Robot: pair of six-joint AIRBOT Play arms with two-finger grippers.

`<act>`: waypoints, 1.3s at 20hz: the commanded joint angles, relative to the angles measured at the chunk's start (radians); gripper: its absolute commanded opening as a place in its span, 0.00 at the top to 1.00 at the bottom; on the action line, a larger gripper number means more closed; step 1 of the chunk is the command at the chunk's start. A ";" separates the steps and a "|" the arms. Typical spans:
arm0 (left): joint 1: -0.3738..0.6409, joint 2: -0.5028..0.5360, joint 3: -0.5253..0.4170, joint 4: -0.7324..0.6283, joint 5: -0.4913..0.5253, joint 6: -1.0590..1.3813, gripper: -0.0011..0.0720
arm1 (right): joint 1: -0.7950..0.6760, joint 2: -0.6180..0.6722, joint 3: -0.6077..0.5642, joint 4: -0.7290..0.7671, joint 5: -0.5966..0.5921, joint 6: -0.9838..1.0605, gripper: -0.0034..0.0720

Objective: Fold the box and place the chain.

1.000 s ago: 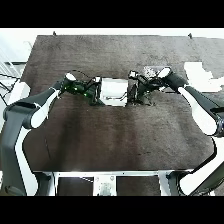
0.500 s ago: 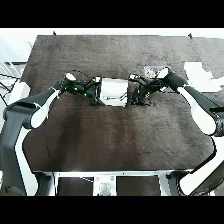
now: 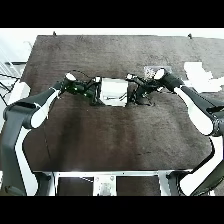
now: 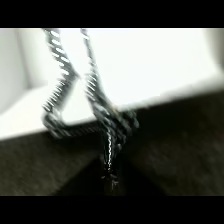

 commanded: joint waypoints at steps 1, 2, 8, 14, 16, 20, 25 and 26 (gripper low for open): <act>0.000 0.000 0.000 0.000 0.000 0.000 0.13 | 0.018 0.010 0.002 -0.030 0.022 0.008 0.94; 0.000 0.000 0.000 0.000 0.000 0.000 0.13 | 0.018 0.024 0.004 -0.019 0.038 0.008 0.94; 0.000 0.000 0.000 0.000 0.000 0.000 0.13 | 0.016 0.169 0.018 0.018 0.093 0.007 0.94; 0.000 0.000 0.000 0.000 0.000 0.000 0.13 | 0.020 0.260 0.025 0.034 0.108 0.046 0.94; 0.000 0.000 0.000 0.000 0.000 0.000 0.13 | 0.022 0.304 0.040 0.064 0.117 0.056 0.94; 0.000 0.000 0.000 0.000 0.000 0.000 0.13 | 0.040 0.381 0.094 0.091 0.118 0.070 0.94; 0.000 0.000 0.000 0.000 0.000 0.000 0.13 | 0.097 0.402 0.196 0.097 0.117 0.170 0.94; 0.000 0.000 0.000 0.000 0.000 0.000 0.13 | 0.110 0.402 0.208 0.096 0.117 0.202 0.94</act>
